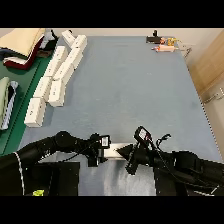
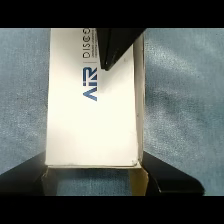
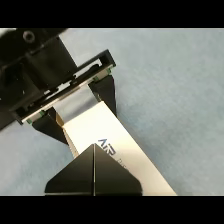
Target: Fold the box.
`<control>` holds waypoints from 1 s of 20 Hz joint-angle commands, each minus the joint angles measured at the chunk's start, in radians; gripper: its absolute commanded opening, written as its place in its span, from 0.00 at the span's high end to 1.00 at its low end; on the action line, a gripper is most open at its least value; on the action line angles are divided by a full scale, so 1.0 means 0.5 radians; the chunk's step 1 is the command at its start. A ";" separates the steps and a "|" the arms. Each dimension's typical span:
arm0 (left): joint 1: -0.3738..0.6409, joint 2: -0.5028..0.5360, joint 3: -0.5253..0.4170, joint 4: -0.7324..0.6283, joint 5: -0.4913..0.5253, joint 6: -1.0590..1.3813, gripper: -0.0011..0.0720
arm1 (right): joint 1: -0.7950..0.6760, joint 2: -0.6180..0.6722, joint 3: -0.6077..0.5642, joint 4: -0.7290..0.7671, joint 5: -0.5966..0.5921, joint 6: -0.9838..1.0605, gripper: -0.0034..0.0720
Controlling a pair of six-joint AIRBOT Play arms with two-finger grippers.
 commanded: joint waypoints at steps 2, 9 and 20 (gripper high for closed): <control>0.001 -0.001 0.000 0.002 0.000 0.004 0.42 | -0.033 0.011 -0.012 -0.094 -0.219 0.002 0.95; 0.001 -0.001 -0.001 0.002 0.000 0.005 0.42 | -0.034 0.010 -0.116 -0.123 -0.195 0.005 0.95; 0.001 -0.001 0.000 0.002 0.000 0.004 0.42 | -0.034 0.010 -0.233 -0.121 -0.098 0.069 0.95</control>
